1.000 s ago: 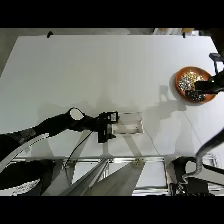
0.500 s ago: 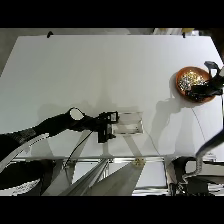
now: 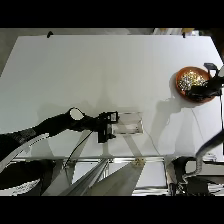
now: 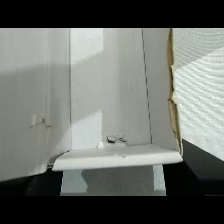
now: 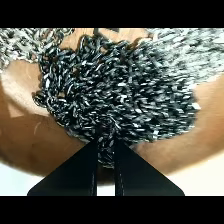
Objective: Fold the box and place the chain.
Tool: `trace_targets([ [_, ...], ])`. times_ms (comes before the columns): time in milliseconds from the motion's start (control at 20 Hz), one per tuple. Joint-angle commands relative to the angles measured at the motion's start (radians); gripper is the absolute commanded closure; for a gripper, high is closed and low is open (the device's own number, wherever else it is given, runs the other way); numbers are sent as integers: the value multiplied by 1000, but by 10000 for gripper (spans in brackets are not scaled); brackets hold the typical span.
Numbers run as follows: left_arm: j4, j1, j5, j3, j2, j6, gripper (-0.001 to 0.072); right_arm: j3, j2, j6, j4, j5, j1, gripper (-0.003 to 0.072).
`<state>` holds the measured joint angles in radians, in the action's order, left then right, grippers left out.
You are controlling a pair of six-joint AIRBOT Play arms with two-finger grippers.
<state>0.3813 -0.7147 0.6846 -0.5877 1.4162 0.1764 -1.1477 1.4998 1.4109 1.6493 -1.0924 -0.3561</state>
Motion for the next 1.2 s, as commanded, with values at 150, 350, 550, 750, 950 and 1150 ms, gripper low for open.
trace_targets([
  [150, 0, 0, 0, 0, 0, 0, 505, -1, -246, -4, -40, -39, 0, 675],
  [350, 0, 1, 0, 0, 0, 0, 505, -1, -430, -64, -205, -95, 0, 675],
  [550, 0, 0, 0, 0, -1, 0, 505, 0, -610, -143, -414, -215, 0, 675],
  [750, 0, 0, 0, 0, -1, 0, 505, 0, -790, -163, -542, -321, 61, 675],
  [950, 0, 1, 0, 0, 0, 0, 505, 0, -943, -106, -563, -372, 236, 675],
  [1150, 0, 0, 0, 0, 0, 0, 505, 11, -1028, -33, -595, -414, 410, 674],
])
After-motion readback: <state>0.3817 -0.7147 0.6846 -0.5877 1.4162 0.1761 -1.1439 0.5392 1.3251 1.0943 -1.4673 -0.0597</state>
